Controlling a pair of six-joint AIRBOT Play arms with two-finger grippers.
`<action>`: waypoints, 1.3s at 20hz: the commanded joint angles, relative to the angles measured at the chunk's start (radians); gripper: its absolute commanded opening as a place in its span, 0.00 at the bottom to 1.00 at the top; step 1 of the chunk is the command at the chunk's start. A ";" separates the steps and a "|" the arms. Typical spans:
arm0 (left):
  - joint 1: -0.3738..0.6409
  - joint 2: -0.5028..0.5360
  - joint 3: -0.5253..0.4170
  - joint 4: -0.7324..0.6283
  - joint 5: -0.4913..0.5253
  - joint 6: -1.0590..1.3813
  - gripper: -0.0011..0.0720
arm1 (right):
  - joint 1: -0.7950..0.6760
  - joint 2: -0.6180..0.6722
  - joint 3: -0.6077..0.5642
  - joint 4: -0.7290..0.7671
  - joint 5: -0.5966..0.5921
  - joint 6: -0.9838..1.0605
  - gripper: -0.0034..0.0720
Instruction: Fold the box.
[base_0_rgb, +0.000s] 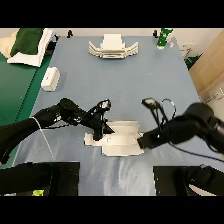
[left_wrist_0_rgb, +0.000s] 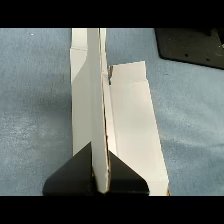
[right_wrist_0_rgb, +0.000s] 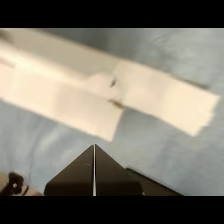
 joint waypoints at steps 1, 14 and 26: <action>0.001 0.000 0.000 0.001 0.000 0.000 0.03 | 0.289 0.112 -0.136 -0.034 0.177 -0.070 0.05; 0.001 0.000 0.000 0.001 0.000 0.000 0.03 | 0.484 -0.219 -0.179 -0.449 0.440 -0.359 1.00; 0.001 0.000 0.000 0.001 0.000 0.000 0.03 | 0.483 -0.114 -0.121 -0.760 0.365 0.277 1.00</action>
